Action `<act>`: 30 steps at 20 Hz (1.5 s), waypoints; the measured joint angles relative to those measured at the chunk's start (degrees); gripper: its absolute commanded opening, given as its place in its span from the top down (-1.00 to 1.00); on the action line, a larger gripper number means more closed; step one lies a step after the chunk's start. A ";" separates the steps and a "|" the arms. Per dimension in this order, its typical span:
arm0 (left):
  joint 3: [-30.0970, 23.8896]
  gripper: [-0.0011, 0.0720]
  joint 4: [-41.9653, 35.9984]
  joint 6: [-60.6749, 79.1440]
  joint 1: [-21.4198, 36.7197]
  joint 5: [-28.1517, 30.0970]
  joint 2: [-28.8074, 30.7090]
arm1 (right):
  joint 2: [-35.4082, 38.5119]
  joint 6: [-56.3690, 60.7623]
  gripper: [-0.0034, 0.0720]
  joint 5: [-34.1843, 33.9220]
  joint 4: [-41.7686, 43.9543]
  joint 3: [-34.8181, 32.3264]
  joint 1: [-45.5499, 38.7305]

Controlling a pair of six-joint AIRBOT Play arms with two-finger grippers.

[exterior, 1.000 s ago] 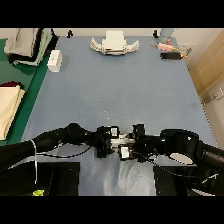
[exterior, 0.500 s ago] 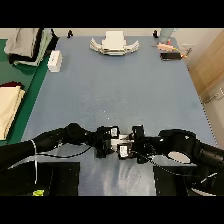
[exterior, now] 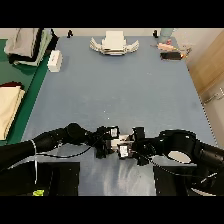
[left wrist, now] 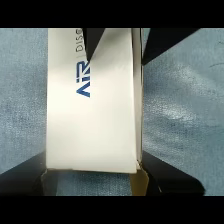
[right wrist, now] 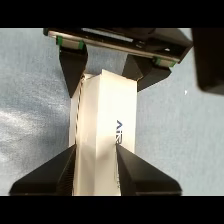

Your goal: Fold the box.

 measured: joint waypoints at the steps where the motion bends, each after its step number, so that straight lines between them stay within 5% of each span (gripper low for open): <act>1: 0.00 -0.30 0.00 0.00 0.00 0.00 0.00 | 0.24 0.02 -0.30 -0.09 0.15 0.00 0.00; 7: 0.00 -0.30 -0.04 -0.04 0.00 0.04 0.00 | 3.34 3.76 -0.26 -0.26 0.96 0.02 0.00; 8: 0.00 -0.30 -0.04 -0.04 0.00 0.04 0.00 | 4.46 6.88 -0.10 -0.44 1.88 0.00 0.00; 9: 0.00 -0.30 -0.04 -0.04 0.00 0.04 0.00 | 5.46 10.91 0.58 -0.96 3.06 -0.20 -0.04; 10: 0.00 -0.30 -0.04 -0.04 0.00 0.04 0.00 | 6.47 16.06 0.90 -1.60 4.11 -0.83 -0.13; 18: 0.00 -0.30 -0.04 -0.07 0.00 0.07 0.00 | 10.99 50.42 0.90 -24.81 9.27 -14.36 -0.13; 30: 0.00 -0.30 -0.07 -0.13 0.00 0.09 0.00 | 9.60 57.48 0.90 -33.53 11.30 -21.24 0.70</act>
